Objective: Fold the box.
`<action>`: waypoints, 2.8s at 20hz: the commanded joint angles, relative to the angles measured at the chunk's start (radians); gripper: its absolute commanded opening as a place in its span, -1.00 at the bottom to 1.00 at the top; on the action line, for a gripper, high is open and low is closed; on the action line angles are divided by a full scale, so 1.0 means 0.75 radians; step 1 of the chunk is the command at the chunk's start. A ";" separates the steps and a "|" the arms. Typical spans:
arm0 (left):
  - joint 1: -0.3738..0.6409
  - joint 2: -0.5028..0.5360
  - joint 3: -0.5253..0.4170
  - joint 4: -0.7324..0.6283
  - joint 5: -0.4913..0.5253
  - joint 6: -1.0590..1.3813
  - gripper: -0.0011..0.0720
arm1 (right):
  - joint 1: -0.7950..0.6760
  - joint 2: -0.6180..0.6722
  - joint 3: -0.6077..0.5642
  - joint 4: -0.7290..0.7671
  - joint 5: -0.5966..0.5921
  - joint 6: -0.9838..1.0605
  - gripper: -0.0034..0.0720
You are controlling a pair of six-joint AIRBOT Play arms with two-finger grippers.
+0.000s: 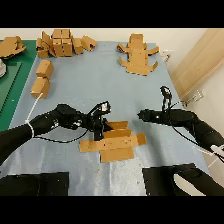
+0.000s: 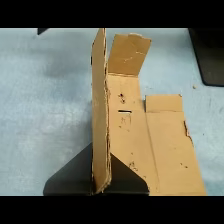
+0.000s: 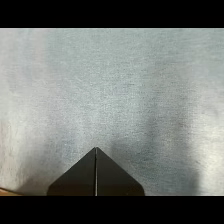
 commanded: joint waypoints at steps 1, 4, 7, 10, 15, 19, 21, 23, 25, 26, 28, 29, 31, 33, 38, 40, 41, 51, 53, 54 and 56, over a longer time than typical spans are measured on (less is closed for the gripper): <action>-0.011 -0.001 0.000 0.057 -0.006 -0.067 -0.93 | -0.001 0.001 0.001 0.000 0.001 -0.001 -0.91; -0.011 -0.001 0.000 0.057 -0.005 -0.076 -0.93 | -0.001 0.001 0.001 0.000 0.001 -0.002 -0.91; -0.009 0.004 0.016 0.057 0.091 -0.057 -0.93 | -0.001 0.001 0.001 0.000 0.001 -0.002 -0.91; -0.008 0.012 0.080 0.036 0.187 0.019 -0.93 | -0.001 0.001 0.001 0.000 0.000 -0.002 -0.91; 0.008 0.005 0.117 -0.022 0.202 0.124 -0.94 | -0.001 0.001 0.001 0.001 0.002 -0.001 -0.91; 0.006 -0.031 0.110 -0.023 0.102 0.124 -0.94 | -0.001 0.001 0.001 0.001 0.006 -0.001 -0.91; 0.006 -0.050 0.108 -0.023 0.074 0.124 -0.94 | -0.001 0.001 0.001 0.000 0.010 -0.001 -0.91; 0.005 -0.053 0.104 -0.023 0.073 0.119 -0.94 | -0.001 0.001 0.001 0.001 0.012 -0.001 -0.91; 0.006 -0.053 0.093 -0.023 0.060 0.119 -0.94 | -0.001 0.001 0.001 0.000 0.012 -0.001 -0.91; 0.006 -0.053 0.086 -0.022 0.053 0.119 -0.94 | -0.001 0.001 0.001 0.001 0.012 -0.001 -0.91; 0.006 -0.059 0.080 -0.022 0.051 0.119 -0.94 | -0.001 0.001 0.001 0.000 0.012 -0.001 -0.91; 0.006 -0.067 0.080 -0.022 0.050 0.119 -0.94 | -0.001 0.001 0.001 0.001 0.012 -0.001 -0.91; 0.006 -0.087 0.080 -0.022 0.034 0.117 -0.94 | -0.001 0.001 0.001 0.001 0.012 -0.001 -0.91; 0.006 -0.091 0.081 -0.021 0.027 0.115 -0.94 | -0.001 0.001 0.001 0.001 0.011 -0.001 -0.91; 0.006 -0.090 0.081 -0.012 0.014 0.108 -0.94 | -0.001 0.001 0.001 0.000 0.011 -0.001 -0.91; 0.006 -0.090 0.081 -0.006 0.001 0.108 -0.94 | -0.001 0.001 0.001 0.000 0.012 -0.002 -0.91; 0.006 -0.090 0.081 0.015 -0.019 0.108 -0.94 | -0.001 0.001 0.001 0.001 0.011 -0.001 -0.91; 0.007 -0.090 0.081 0.098 -0.025 0.029 -0.94 | 0.000 0.050 0.001 0.000 -0.017 -0.066 -0.91; 0.008 -0.090 0.081 0.098 -0.010 0.029 -0.94 | 0.020 0.132 0.001 -0.013 -0.085 -0.117 -0.91; 0.008 -0.090 0.082 0.097 -0.006 0.029 -0.94 | 0.049 0.184 0.001 -0.020 -0.150 -0.164 -0.91; 0.008 -0.090 0.082 0.097 -0.006 0.029 -0.94 | 0.135 0.279 0.001 -0.074 -0.282 -0.200 -0.91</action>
